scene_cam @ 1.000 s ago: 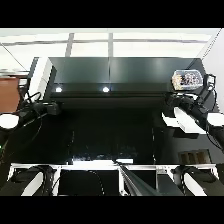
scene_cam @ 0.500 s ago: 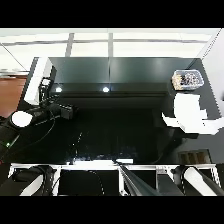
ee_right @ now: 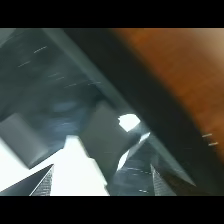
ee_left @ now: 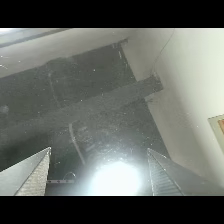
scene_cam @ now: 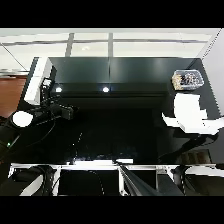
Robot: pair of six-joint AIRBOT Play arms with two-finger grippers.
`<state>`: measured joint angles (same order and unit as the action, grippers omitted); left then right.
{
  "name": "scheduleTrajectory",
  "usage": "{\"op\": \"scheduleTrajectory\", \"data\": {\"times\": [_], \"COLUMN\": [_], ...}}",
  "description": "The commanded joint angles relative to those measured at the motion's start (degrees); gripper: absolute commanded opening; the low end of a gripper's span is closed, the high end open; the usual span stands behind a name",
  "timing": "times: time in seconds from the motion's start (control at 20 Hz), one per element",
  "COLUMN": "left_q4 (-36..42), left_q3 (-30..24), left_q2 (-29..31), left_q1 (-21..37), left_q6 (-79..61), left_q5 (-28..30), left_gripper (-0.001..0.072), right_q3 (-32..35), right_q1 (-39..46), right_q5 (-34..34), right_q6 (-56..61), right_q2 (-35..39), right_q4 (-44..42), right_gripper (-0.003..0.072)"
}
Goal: Fold the box and place the chain.
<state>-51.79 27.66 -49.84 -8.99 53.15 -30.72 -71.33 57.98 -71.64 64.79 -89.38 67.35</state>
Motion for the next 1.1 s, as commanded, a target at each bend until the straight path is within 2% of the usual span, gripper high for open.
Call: {"op": "scheduleTrajectory", "data": {"times": [0.0, 0.05, 0.1, 0.15, 0.2, 0.25, 0.3, 0.55, 0.7, 0.85, 1.05], "left_q4": [0.3, 0.3, 0.2, 0.2, 0.2, 0.2, 0.2, 0.2, 0.2, 0.3, 0.5], "left_q3": [0.0, 0.0, 0.0, 0.0, 0.0, 0.0, 0.0, 0.0, 0.0, 0.0, 0.0], "left_q2": [0.0, 0.0, 0.0, 0.0, 0.0, 0.0, 0.0, 0.0, 0.0, 0.0, 0.0], "left_q1": [-0.1, -0.1, -0.1, -0.1, -0.1, -0.1, -0.1, 0.0, -0.1, -0.1, -0.1], "left_q6": [0.3, 0.4, 1.0, 1.3, 1.3, 1.3, 1.3, 1.3, 1.3, 1.3, 1.3], "left_q5": [0.0, 0.0, 0.0, 0.0, 0.0, 0.0, 0.0, 0.2, 0.3, 0.5, 0.4], "left_gripper": [0.0711, 0.0711, 0.0711, 0.071, 0.0709, 0.0707, 0.0704, 0.0703, 0.0703, 0.0703, 0.0704], "right_q3": [-3.7, -3.7, -3.7, -3.7, -3.7, -3.7, -3.7, -2.3, 4.7, 15.3, 35.8], "right_q1": [-1.8, -2.5, -2.9, -3.2, -3.3, -3.3, -3.4, -3.7, -5.6, -9.9, -20.7], "right_q5": [-8.6, -8.4, -8.3, -7.8, -7.2, -7.5, -9.0, -17.3, -17.4, -11.1, 8.2], "right_q6": [-8.3, -8.8, -8.8, -9.0, -9.0, -9.0, -9.7, -10.4, -10.4, -11.7, -14.8], "right_q2": [-5.4, -5.8, -6.2, -6.3, -6.2, -6.2, -6.2, -3.5, 2.8, 13.1, 32.4], "right_q4": [-2.7, -1.2, -0.1, 0.7, 0.9, 0.6, 0.2, -9.6, -17.6, -23.6, -36.6], "right_gripper": [0.0708, 0.0675, 0.049, 0.0393, 0.0194, 0.0088, 0.0027, 0.0017, 0.0017, 0.0017, 0.0017]}}
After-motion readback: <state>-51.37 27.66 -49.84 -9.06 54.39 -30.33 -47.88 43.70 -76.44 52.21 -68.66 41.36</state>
